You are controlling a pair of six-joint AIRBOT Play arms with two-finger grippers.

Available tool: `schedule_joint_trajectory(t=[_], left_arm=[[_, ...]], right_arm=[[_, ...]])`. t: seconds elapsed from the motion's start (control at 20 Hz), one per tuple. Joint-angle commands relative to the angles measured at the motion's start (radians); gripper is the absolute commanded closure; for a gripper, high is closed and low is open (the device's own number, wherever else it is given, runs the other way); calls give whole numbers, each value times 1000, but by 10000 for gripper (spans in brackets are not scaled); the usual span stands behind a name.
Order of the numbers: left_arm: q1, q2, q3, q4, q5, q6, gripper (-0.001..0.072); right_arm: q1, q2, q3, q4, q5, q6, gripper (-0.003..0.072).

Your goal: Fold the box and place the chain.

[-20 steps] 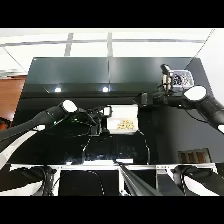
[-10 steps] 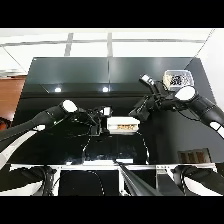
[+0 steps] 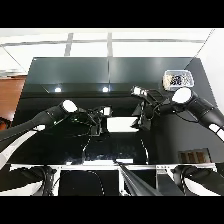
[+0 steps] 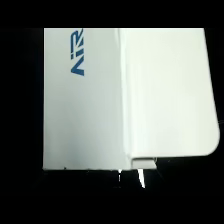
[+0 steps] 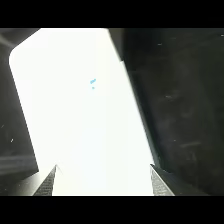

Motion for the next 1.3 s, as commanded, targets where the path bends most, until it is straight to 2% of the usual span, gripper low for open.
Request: schedule_joint_trajectory(t=[0.0, 0.2, 0.35, 0.4, 0.45, 0.7, 1.0, 1.05, 1.1, 1.25], left_arm=[[0, 0, 1, 0, 0, 0, 341], [0, 0, 1, 0, 0, 0, 341], [0, 0, 1, 0, 0, 0, 341], [0, 0, 1, 0, 0, 0, 340], [0, 0, 1, 0, 0, 0, 341], [0, 0, 1, 0, 0, 0, 340], [0, 0, 1, 0, 0, 0, 341], [0, 0, 1, 0, 0, 0, 340], [0, 0, 1, 0, 0, 0, 341], [0, 0, 1, 0, 0, 0, 341]], right_arm=[[29, 1, -2, -53, -10, -5, 26], [30, 1, -2, -79, -65, -6, 26], [30, 1, -3, -78, -63, -6, 29], [30, 1, -3, -77, -63, -6, 49], [30, 1, -3, -76, -60, -5, 213], [30, 1, -3, -77, -13, -4, 219], [30, 1, -3, -73, -14, 11, 221], [30, 1, -3, -73, -14, 11, 308], [30, 1, -3, -73, -14, 11, 347], [30, 1, -3, -73, -13, 11, 347]])
